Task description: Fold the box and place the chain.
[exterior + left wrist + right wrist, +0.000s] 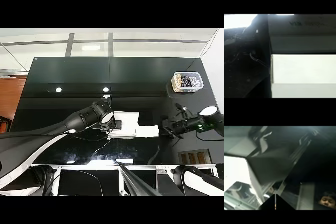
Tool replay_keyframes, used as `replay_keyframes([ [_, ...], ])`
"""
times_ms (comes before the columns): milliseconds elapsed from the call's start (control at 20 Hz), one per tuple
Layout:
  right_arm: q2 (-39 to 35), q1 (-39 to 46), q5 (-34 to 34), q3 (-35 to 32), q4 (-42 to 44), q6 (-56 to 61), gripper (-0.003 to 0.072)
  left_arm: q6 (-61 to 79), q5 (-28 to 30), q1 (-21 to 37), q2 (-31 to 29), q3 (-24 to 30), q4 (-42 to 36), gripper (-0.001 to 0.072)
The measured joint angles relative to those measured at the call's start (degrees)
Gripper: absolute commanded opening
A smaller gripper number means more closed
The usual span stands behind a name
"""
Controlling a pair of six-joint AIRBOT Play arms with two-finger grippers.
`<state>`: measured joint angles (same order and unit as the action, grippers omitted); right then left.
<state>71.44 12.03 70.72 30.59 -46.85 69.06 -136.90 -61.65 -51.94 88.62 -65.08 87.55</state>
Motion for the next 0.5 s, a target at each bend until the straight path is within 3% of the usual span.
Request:
replay_keyframes([
  [200, 1.6, -5.6, -1.5, 0.0, 9.4, -7.9, 0.0020, 0.0, 0.0, 0.0, 0.0, 0.0, 0.0, 0.0029],
  [250, 1.9, -6.3, -1.3, 0.1, 12.3, -10.5, 0.0081, 0.0, 0.0, 0.0, 0.0, 0.0, 0.0, 0.0029],
  [350, 2.1, -7.1, -0.3, 0.7, 17.2, -14.8, 0.0483, 0.0, 0.0, 0.0, 0.0, 0.0, 0.0, 0.0029],
  [400, 2.1, -7.4, 0.4, 1.3, 18.5, -16.5, 0.0569, 0.0, 0.0, 0.0, 0.0, 0.0, 0.0, 0.0029],
  [500, 2.2, -7.8, 1.6, 2.4, 20.5, -18.3, 0.0570, 0.0, 0.0, 0.0, 0.0, 0.0, 0.0, 0.0029],
])
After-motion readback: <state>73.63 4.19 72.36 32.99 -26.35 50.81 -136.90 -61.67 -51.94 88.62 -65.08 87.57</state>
